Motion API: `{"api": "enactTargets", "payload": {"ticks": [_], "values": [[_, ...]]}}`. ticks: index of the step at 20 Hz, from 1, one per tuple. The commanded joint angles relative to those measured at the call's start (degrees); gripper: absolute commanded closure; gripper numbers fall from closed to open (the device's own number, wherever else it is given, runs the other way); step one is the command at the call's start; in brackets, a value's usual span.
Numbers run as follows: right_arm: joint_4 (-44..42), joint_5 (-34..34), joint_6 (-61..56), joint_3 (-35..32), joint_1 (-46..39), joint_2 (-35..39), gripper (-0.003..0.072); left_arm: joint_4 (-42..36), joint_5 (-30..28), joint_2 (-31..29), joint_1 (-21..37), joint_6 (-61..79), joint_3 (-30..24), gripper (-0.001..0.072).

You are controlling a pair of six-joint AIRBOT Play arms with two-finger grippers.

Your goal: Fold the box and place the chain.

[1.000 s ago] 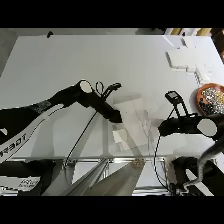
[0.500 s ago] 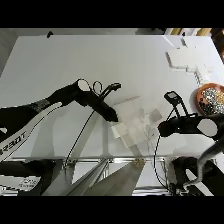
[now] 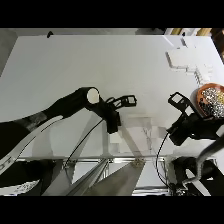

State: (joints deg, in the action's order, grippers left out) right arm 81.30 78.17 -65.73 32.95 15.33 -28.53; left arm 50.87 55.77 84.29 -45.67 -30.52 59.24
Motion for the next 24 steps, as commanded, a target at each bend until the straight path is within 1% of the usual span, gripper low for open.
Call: {"api": "enactTargets", "payload": {"ticks": [1, 4, 6, 8, 11, 24], "values": [[0.7, 4.7, 1.7, 0.5, 0.1, 5.0, 0.0343, 0.3, -12.0, -4.9, -4.0, 5.3, -3.5, 0.0714], [-2.6, 2.2, 1.8, 0.5, 0.1, 6.3, 0.0343, 0.4, -12.2, -2.4, -2.4, 6.8, -5.7, 0.0713], [-5.2, -0.5, 1.8, 0.4, 0.1, 6.3, 0.0343, 0.4, -13.0, -0.1, -2.1, 9.0, -5.8, 0.0707], [-5.9, -2.7, 1.8, 0.4, 0.1, 6.3, 0.0343, 0.4, -14.3, 1.1, -2.4, 13.2, -5.8, 0.0706], [-5.9, -2.9, 3.3, 0.4, 0.1, 6.3, 0.0343, 0.4, -14.4, 1.2, -2.4, 16.8, -5.8, 0.0707], [-5.0, -3.9, 6.4, -0.7, 0.1, 6.3, 0.0344, 0.4, -14.3, 1.7, -2.4, 16.8, -5.8, 0.0702]]}}
